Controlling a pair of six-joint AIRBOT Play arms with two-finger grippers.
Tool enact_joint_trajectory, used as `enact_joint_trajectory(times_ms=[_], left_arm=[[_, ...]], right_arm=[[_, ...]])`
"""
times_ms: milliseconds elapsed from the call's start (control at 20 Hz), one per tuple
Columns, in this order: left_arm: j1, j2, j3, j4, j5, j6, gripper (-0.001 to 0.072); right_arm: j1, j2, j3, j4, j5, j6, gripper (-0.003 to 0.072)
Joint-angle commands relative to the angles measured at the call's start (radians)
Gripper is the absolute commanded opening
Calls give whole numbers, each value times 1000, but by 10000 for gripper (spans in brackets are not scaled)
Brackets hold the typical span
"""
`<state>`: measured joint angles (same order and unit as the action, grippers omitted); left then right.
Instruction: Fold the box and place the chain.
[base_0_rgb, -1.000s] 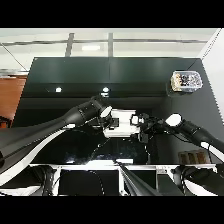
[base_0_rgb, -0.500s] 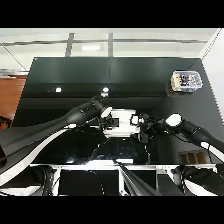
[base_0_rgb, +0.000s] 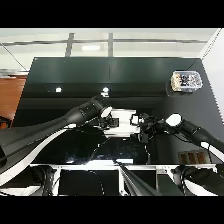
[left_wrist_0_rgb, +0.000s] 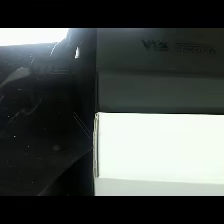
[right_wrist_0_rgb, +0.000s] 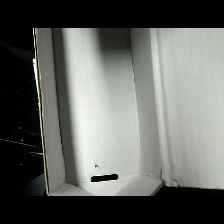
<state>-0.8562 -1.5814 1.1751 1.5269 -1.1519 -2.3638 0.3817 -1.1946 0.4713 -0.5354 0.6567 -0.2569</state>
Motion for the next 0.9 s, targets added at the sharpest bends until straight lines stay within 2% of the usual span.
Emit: enact_joint_trajectory(times_ms=[0,50,100,300,400,550,850], left_arm=[[0,0,0,1,2,0,29],[0,0,0,3,-3,0,29],[0,0,0,7,-6,0,29],[0,0,0,11,-2,4,29],[0,0,0,14,-1,4,30],[0,0,0,21,-1,4,30],[0,0,0,20,-1,4,30]], right_arm=[[1,1,0,3,-24,56,397],[0,7,0,0,-33,95,535],[-5,24,0,-16,-25,115,552],[-46,121,0,-78,115,122,552],[-57,147,0,-129,147,127,552],[-55,147,0,-199,146,126,552],[-55,139,0,-179,65,76,532]])
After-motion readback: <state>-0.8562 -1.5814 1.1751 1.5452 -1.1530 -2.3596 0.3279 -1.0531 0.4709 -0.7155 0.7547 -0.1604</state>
